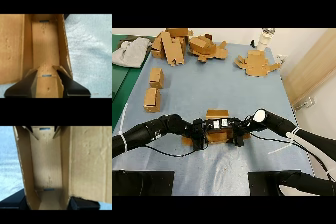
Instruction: Fold the box.
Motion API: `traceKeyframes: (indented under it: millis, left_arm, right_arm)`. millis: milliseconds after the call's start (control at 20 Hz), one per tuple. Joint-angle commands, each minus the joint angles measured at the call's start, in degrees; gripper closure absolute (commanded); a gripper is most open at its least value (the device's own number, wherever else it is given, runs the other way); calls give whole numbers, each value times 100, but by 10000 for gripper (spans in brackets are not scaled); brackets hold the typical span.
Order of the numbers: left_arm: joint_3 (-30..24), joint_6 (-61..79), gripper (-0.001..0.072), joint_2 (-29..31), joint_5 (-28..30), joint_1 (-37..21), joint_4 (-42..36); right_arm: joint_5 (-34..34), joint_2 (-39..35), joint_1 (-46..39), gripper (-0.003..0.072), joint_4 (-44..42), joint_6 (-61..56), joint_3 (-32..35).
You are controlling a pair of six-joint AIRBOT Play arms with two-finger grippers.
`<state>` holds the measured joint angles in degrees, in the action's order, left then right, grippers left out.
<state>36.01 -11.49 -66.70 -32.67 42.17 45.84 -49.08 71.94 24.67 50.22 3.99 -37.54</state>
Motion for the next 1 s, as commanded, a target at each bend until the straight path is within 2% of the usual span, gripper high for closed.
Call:
traceKeyframes:
  millis: [0,50,100,300,350,400,450,500,650,800,950]
  left_arm:
    - [0,-4,303,-2,-2,0,-4]
    - [0,-11,118,-2,17,0,-9]
    - [0,-7,43,-2,42,0,-90]
    - [0,-11,58,-2,63,-9,-101]
    - [0,-57,140,-2,52,-28,-83]
    - [2,-236,359,4,2,-68,-55]
    - [2,-411,630,20,-146,-127,9]
    - [0,-610,697,57,-339,-195,188]
    - [0,-2170,697,295,-750,-457,1224]
    - [0,-4175,698,907,-1207,-815,2509]
    - [-31,-5941,698,1620,-1770,-1187,3082]
  right_arm:
    - [4,2,0,247,-7,-9,0]
    - [4,2,0,246,-7,-7,0]
    - [4,2,0,247,-7,-9,0]
    - [2,2,0,247,-7,-9,0]
    - [2,2,0,247,-7,-9,0]
    - [4,2,0,247,-7,-7,0]
    - [2,2,0,247,-7,-9,0]
    - [2,2,0,246,-7,-9,0]
    - [2,2,0,246,-7,-9,0]
    - [4,2,0,246,-7,-7,0]
    - [4,2,0,247,-7,-9,0]
